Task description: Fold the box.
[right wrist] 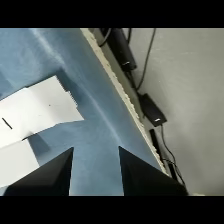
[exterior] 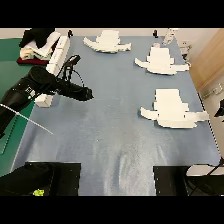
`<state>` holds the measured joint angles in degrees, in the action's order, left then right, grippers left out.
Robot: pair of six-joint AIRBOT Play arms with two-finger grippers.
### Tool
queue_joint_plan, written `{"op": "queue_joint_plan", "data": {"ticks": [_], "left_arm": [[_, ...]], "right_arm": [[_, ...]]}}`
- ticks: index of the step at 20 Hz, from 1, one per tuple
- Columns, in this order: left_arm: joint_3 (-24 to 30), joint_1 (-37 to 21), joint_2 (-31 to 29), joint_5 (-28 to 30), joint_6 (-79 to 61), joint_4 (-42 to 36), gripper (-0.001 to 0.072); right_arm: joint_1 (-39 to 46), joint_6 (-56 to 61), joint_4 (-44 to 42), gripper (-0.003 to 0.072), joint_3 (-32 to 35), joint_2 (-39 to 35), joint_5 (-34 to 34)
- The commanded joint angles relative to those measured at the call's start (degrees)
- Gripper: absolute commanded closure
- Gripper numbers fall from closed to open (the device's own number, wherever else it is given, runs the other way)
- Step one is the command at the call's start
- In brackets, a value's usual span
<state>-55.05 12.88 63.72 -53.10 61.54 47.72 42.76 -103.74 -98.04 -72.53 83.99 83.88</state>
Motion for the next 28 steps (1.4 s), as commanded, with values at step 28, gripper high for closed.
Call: {"op": "queue_joint_plan", "data": {"ticks": [28], "left_arm": [[0.0, 0.0, 0.0, -4.3, 0.0, -3.0, 0.0697]], "right_arm": [[1.5, -21.7, -25.8, 0.0418, -8.6, 18.3, 6.9]]}}
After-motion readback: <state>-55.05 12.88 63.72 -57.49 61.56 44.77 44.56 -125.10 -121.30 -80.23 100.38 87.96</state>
